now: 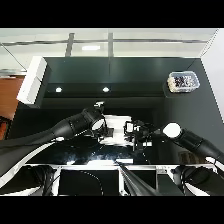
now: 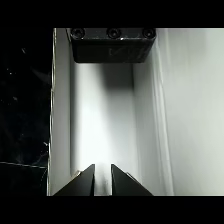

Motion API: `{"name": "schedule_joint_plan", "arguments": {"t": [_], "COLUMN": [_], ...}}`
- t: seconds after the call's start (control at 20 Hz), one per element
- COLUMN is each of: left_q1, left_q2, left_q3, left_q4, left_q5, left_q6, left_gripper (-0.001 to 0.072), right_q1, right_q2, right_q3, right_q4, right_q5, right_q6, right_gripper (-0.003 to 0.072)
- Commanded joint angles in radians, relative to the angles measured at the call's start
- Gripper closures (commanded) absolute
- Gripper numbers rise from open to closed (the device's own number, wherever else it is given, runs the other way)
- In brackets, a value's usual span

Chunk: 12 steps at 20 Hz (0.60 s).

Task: Fold the box and place the chain.

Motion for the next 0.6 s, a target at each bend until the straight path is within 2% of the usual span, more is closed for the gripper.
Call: {"name": "schedule_joint_plan", "arguments": {"t": [0.0, 0.15, 0.2, 0.25, 0.3, 0.35, 0.4, 0.45, 0.5, 0.55], "left_q1": [0.0, 0.0, 0.0, 0.0, 0.0, 0.0, 0.0, 0.0, 0.0, 0.0], "left_q2": [0.0, 0.0, 0.0, 0.0, 0.0, 0.0, 0.0, 0.0, 0.0, 0.0], "left_q3": [0.0, 0.0, 0.0, 0.0, 0.0, 0.0, 0.0, 0.0, 0.0, 0.0], "left_q4": [-0.001, -0.001, -0.001, -0.001, -0.001, -0.001, -0.001, -0.001, -0.001, -0.001], "left_q5": [0.003, 0.003, 0.004, 0.004, 0.003, 0.004, 0.004, 0.003, 0.003, 0.003], "left_q6": [-0.001, -0.001, -0.001, -0.001, -0.001, -0.001, -0.001, -0.001, -0.001, -0.001], "left_gripper": [0.0683, 0.0683, 0.0683, 0.0683, 0.0683, 0.0683, 0.0683, 0.0683, 0.0683, 0.0683], "right_q1": [0.017, 0.017, 0.017, 0.017, 0.017, 0.017, 0.017, 0.017, 0.017, 0.014], "right_q2": [-0.018, -0.018, -0.018, -0.018, -0.018, -0.018, -0.018, -0.018, -0.018, -0.018], "right_q3": [0.001, 0.001, 0.001, 0.001, 0.001, 0.001, 0.001, 0.001, 0.001, 0.002], "right_q4": [0.013, 0.0, 0.002, 0.001, -0.001, -0.014, -0.026, -0.024, -0.025, -0.025], "right_q5": [-0.023, -0.024, -0.024, -0.026, -0.026, -0.025, -0.024, -0.032, -0.043, -0.053], "right_q6": [0.017, 0.019, 0.021, 0.032, 0.039, 0.042, 0.048, 0.067, 0.076, 0.076], "right_gripper": [0.0567, 0.0567, 0.0515, 0.0367, 0.0408, 0.0675, 0.0661, 0.0592, 0.042, 0.0476]}}
